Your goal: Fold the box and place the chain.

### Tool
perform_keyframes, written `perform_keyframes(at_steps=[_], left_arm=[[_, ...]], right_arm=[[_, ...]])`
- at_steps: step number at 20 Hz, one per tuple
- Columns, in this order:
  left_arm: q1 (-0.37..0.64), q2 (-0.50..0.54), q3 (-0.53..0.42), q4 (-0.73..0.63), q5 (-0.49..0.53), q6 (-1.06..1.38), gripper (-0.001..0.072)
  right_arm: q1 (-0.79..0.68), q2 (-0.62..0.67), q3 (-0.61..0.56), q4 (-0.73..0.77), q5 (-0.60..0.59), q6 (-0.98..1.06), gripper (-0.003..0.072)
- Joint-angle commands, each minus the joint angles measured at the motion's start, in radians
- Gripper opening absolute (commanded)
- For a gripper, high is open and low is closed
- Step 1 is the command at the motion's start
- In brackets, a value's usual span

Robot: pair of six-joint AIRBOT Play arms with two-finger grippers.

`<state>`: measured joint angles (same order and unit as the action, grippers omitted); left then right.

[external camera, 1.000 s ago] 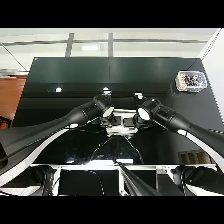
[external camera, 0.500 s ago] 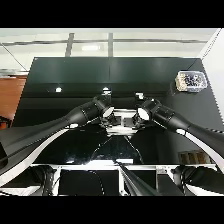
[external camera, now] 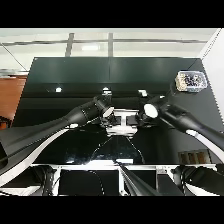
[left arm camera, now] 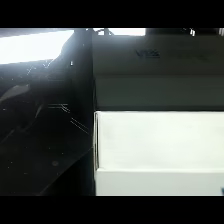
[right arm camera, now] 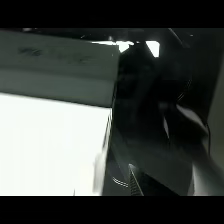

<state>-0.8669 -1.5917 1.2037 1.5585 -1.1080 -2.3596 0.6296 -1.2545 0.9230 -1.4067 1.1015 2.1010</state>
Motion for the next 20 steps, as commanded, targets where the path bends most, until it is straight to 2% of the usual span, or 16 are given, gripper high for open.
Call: perform_keyframes(at_steps=[1,3,6,7,9,10,11,13,14,15,18,20], left_arm=[[0.001,0.0,0.0,0.0,0.0,-0.001,0.0028],[0.001,0.0,0.0,0.0,0.0,-0.001,0.0028],[0.001,0.0,0.0,0.0,-0.002,-0.001,0.0028],[0.001,0.0,0.0,0.0,-0.001,-0.001,0.0028],[0.001,0.0,0.0,0.0,0.0,-0.001,0.0029],[0.001,0.0,0.0,0.0,0.0,-0.001,0.0028],[0.001,0.0,0.0,0.0,0.0,-0.001,0.0028],[0.001,0.0,0.0,0.0,0.001,-0.001,0.0028],[0.001,0.0,0.0,0.0,0.005,-0.001,0.0028],[0.001,0.0,0.0,0.0,0.005,-0.001,0.0028],[0.001,0.0,0.0,0.0,0.003,-0.001,0.0028],[0.001,0.0,0.0,0.0,0.003,-0.001,0.0028]], right_arm=[[-0.061,0.179,0.001,0.064,0.064,-0.164,0.0389],[-0.122,0.304,0.001,-0.012,0.074,-0.199,0.0388],[-0.223,0.381,-0.026,-0.405,0.042,-0.194,0.0369],[-0.279,0.375,-0.05,-0.492,-0.017,-0.198,0.0369],[-0.439,0.336,-0.1,-0.521,-0.192,-0.22,0.0384],[-0.533,0.296,-0.114,-0.494,-0.287,-0.22,0.0549],[-0.62,0.239,-0.112,-0.444,-0.362,-0.223,0.0684],[-0.76,0.095,-0.068,-0.246,-0.48,-0.333,0.0696],[-0.793,0.011,0.0,-0.149,-0.472,-0.454,0.0695],[-0.813,-0.069,0.09,-0.11,-0.435,-0.448,0.0694],[-0.869,-0.319,0.471,0.016,-0.231,-0.14,0.0693],[-0.888,-0.459,0.7,0.052,-0.057,-0.025,0.0692]])
